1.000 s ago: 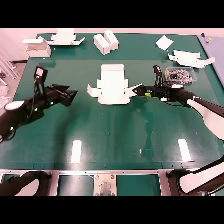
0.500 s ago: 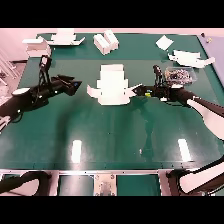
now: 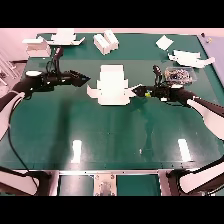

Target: Fold the box and place the chain.

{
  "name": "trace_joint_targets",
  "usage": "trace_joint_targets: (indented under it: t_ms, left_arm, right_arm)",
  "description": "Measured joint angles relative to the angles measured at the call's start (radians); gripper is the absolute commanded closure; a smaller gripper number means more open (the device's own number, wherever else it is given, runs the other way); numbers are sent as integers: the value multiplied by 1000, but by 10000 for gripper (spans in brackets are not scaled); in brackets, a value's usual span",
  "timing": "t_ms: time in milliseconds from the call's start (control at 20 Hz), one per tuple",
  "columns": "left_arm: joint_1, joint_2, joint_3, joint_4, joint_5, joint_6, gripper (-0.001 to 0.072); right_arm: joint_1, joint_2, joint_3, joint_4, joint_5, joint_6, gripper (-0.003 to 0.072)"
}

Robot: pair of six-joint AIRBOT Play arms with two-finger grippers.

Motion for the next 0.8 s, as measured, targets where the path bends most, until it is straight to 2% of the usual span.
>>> trace_joint_targets:
  t_ms: [250, 450, 800]
  left_arm:
    - [0, -152, 195, 81, -84, -149, 177]
    - [0, -247, 310, 123, -111, -232, 177]
    - [-47, -336, 378, 154, -96, -278, 178]
  right_arm:
    - [0, 0, 0, -10, 9, 0, 682]
    - [0, 0, 0, -11, 13, 0, 681]
    - [0, 0, 0, -11, 13, 17, 682]
